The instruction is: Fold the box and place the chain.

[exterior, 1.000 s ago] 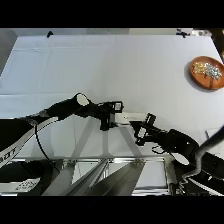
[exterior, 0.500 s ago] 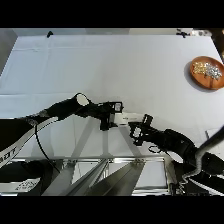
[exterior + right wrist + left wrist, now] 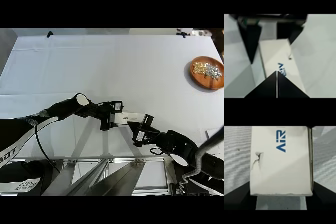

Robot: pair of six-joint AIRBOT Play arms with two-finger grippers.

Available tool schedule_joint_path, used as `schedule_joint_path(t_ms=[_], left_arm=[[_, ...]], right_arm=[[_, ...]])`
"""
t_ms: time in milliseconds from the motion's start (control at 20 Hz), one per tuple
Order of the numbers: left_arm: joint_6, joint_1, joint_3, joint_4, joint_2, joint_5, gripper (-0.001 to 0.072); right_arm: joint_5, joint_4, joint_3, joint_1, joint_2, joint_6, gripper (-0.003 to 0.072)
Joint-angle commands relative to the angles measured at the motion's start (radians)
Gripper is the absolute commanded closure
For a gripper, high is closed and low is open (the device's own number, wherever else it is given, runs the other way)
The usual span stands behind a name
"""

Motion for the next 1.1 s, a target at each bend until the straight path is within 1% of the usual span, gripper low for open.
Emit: schedule_joint_path(t_ms=[0, 150, 250, 350, 450, 550, 650, 800, 900, 1000, 1050], left_arm=[[0.006, 0.001, 0.001, 0.004, 0.001, 0.0, 0.0264], [0.006, 0.001, 0.001, 0.004, 0.001, 0.0, 0.0264], [0.006, 0.001, 0.001, 0.004, 0.001, 0.0, 0.0264], [0.006, 0.001, 0.001, 0.004, 0.001, 0.0, 0.0264], [0.006, 0.001, 0.001, 0.004, 0.001, 0.0, 0.0264], [0.006, 0.001, 0.001, 0.004, 0.001, 0.0, 0.0264], [0.006, 0.001, 0.001, 0.004, 0.001, 0.0, 0.0264], [0.006, 0.001, 0.001, 0.004, 0.001, -0.001, 0.0264], [0.006, 0.001, 0.001, 0.003, 0.001, -0.01, 0.0264], [0.004, 0.001, 0.001, -0.006, 0.001, -0.024, 0.0264], [-0.014, 0.001, 0.001, -0.027, 0.001, -0.053, 0.0264]], right_arm=[[0.106, 0.003, 0.002, -0.043, 0.121, 0.004, 0.0677], [0.419, 0.001, 0.017, -0.16, 0.266, 0.085, 0.0678], [0.582, 0.002, 0.056, -0.269, 0.334, 0.171, 0.0679], [0.721, 0.003, 0.13, -0.392, 0.34, 0.28, 0.068], [0.854, 0.017, 0.22, -0.509, 0.315, 0.302, 0.068], [1.024, 0.061, 0.321, -0.618, 0.252, 0.3, 0.068], [1.195, 0.084, 0.406, -0.706, 0.152, 0.296, 0.068], [1.394, 0.102, 0.464, -0.798, -0.043, 0.287, 0.0679], [1.422, 0.13, 0.464, -0.808, -0.15, 0.264, 0.0679], [1.4, 0.165, 0.464, -0.808, -0.224, 0.262, 0.0678], [1.385, 0.168, 0.464, -0.808, -0.246, 0.262, 0.0678]])
